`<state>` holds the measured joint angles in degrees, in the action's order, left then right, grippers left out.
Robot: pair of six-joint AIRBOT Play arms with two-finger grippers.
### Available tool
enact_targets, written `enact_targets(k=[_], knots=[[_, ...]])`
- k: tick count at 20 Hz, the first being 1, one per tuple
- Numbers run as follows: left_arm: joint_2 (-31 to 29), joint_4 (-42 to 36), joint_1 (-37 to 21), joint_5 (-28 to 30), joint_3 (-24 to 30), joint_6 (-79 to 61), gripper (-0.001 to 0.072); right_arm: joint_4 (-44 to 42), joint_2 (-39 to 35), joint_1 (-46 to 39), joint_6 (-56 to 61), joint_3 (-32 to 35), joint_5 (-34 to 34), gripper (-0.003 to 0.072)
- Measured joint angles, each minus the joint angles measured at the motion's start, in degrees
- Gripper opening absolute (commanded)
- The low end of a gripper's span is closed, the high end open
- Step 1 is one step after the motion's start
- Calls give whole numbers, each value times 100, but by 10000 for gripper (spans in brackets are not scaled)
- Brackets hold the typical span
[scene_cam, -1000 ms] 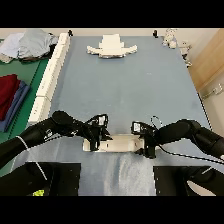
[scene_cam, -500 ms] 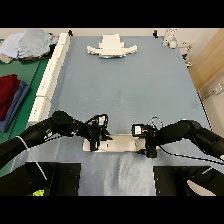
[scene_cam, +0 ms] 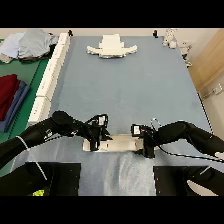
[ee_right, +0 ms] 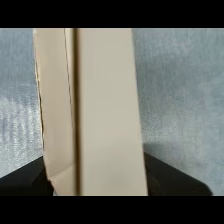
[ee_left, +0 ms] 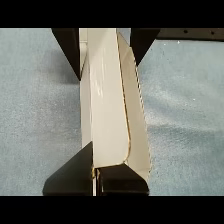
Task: Fold the box.
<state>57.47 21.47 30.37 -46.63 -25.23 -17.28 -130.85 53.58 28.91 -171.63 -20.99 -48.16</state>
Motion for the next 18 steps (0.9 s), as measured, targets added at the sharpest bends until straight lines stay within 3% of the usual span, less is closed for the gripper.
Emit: enact_targets(k=[2,6,8,10,12,18], knots=[[0,-2,0,0,0,0,14,-26,85,-2,-22,9,59,646],[0,-2,0,2,0,-2,15,-37,192,-4,-39,17,81,645],[0,-2,0,2,0,0,14,-26,223,-7,-44,20,146,418],[0,0,0,2,0,-2,15,-9,236,-7,-46,20,142,416],[0,-2,0,2,0,-2,14,13,243,-7,-39,20,129,471],[0,-2,0,-2,0,-2,15,81,109,-2,-2,33,72,469]])
